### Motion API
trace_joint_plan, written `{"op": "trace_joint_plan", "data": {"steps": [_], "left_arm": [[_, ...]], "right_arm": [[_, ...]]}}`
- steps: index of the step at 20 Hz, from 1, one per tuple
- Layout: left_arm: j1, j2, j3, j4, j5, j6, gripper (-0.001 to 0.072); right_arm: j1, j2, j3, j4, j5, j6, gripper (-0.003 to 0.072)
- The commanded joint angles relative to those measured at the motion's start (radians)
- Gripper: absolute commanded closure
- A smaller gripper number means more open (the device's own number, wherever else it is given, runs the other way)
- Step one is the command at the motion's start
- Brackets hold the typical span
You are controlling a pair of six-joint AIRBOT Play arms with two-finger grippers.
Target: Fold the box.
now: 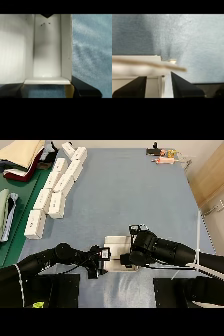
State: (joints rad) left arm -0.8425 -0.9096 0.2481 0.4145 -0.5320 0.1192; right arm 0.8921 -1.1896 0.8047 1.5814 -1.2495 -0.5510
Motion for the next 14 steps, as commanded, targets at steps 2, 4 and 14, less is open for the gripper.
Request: {"op": "trace_joint_plan", "data": {"steps": [2, 4, 14], "left_arm": [[0.0, 0.0, 0.0, 0.0, 0.001, 0.0, 0.0298], [0.0, 0.0, 0.0, 0.0, 0.001, 0.0, 0.0298], [0.0, 0.0, 0.0, 0.0, 0.001, 0.0, 0.0298]], "right_arm": [[-0.001, 0.001, 0.076, -0.023, -0.118, -0.038, 0.0218], [-0.001, 0.001, 0.122, -0.024, -0.169, -0.077, 0.0219], [-0.087, 0.175, 0.182, -0.259, -0.296, -0.211, 0.0684]]}}
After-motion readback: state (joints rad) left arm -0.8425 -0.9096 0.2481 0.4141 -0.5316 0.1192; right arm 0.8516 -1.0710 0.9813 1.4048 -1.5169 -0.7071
